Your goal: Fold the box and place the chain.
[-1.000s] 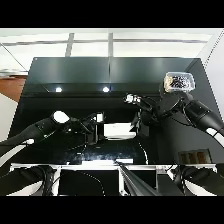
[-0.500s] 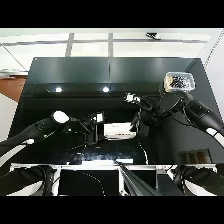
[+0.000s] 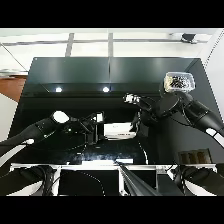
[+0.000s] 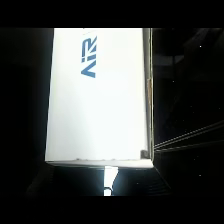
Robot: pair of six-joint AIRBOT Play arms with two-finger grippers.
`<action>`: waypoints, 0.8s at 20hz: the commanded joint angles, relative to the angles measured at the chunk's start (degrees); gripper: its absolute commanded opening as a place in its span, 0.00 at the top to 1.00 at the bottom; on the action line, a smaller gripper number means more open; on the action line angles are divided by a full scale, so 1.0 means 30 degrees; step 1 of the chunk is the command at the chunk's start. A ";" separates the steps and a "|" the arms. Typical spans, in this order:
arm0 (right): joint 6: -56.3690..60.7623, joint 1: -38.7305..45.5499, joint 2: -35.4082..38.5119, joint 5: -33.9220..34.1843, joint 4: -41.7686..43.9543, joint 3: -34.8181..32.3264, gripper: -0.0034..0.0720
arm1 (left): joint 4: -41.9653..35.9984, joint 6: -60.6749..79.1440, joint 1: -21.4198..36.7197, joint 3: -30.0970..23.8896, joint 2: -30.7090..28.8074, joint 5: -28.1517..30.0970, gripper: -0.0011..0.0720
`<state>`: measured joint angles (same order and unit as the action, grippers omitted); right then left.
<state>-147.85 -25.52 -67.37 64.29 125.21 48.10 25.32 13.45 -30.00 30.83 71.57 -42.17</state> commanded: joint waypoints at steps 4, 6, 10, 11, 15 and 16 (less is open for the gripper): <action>0.0226 -0.0386 -0.0036 0.0058 -0.0612 -0.0015 0.64 | 0.0000 0.0000 -0.0015 0.0015 0.0015 0.0007 0.35; 0.0386 -0.0386 -0.0036 -0.0022 -0.0692 -0.0015 0.52 | 0.0000 0.0000 -0.0015 0.0015 0.0015 0.0007 0.35; 0.0437 -0.0386 -0.0051 -0.0029 -0.1195 -0.0015 0.52 | 0.0000 0.0000 -0.0015 0.0015 0.0015 0.0007 0.35; 0.0444 -0.0386 -0.0066 -0.0029 -0.1333 -0.0015 0.52 | 0.0000 0.0000 -0.0015 0.0015 0.0015 0.0007 0.35; 0.0452 -0.0379 -0.0058 -0.0022 -0.1319 -0.0015 0.50 | 0.0000 0.0000 -0.0015 0.0015 0.0015 0.0007 0.35; 0.0583 -0.0379 -0.0051 -0.0015 -0.1297 -0.0007 0.50 | 0.0000 0.0000 -0.0015 0.0015 0.0015 0.0007 0.35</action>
<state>-146.56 -26.63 -67.51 64.25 121.62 48.07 25.30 13.43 -30.00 30.83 71.59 -42.15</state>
